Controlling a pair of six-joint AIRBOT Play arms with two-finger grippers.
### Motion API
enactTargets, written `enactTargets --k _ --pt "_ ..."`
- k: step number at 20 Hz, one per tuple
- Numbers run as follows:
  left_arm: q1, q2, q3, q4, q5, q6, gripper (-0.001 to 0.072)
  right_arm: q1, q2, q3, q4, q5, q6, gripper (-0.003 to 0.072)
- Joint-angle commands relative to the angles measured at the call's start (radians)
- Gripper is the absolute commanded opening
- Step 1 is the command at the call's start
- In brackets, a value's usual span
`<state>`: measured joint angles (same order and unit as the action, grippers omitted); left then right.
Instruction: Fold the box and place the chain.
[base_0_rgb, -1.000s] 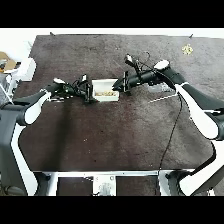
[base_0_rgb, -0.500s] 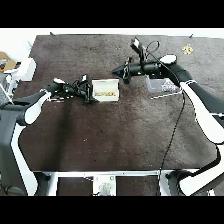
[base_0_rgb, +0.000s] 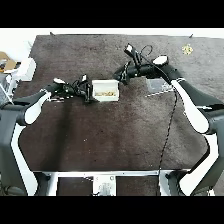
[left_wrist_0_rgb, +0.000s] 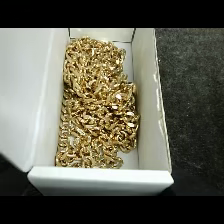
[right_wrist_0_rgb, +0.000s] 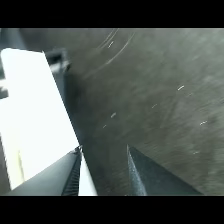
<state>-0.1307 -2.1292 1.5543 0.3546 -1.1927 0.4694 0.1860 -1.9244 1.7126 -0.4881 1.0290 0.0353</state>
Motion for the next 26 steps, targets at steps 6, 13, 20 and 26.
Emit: enactTargets --k 6,13,20,26 --pt "0.0 0.0 0.0 0.0 0.0 0.0 0.0171 0.003 -0.05 0.009 -0.014 0.243 -0.108 0.0344" --pt "0.0 0.0 0.0 0.0 0.0 0.0 0.0171 0.059 -0.05 0.008 -0.014 0.215 -0.15 0.0343" --pt "0.0 0.0 0.0 0.0 0.0 0.0 0.0171 0.08 -0.05 0.008 -0.064 0.137 -0.223 0.0345" --pt "0.0 0.0 0.0 0.0 0.0 0.0 0.0171 0.08 -0.05 0.009 -0.074 0.08 -0.227 0.0314"
